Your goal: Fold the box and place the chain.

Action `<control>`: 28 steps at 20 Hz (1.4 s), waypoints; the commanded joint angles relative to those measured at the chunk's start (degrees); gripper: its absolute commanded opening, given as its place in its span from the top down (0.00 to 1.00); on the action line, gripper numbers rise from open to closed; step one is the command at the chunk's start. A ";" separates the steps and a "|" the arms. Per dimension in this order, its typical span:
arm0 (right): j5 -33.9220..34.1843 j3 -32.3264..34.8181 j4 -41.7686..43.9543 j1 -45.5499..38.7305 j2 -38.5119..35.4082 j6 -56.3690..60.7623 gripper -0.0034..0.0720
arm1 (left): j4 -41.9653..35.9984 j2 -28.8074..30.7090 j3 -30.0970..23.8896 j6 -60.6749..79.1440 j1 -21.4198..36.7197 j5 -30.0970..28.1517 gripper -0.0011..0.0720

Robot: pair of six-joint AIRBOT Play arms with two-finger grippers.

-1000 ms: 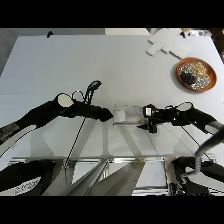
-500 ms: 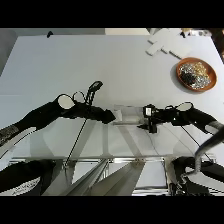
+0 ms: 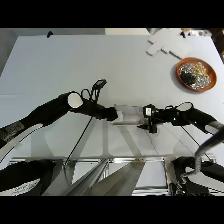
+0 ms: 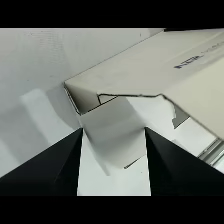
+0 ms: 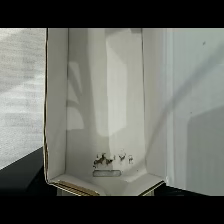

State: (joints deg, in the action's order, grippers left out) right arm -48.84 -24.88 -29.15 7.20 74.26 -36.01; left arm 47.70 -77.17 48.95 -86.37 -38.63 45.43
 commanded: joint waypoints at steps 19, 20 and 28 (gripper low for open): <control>0.00 -0.04 0.02 0.00 -0.04 0.00 0.42 | 30.01 -14.58 22.62 -53.57 -11.91 18.40 0.39; 0.00 -0.04 0.02 0.00 -0.04 0.00 0.42 | 30.84 -14.58 22.62 -54.47 -12.24 17.94 0.39; 0.00 -0.04 0.00 0.00 -0.04 0.00 0.42 | 33.00 -16.11 22.73 -57.66 -12.90 17.53 0.39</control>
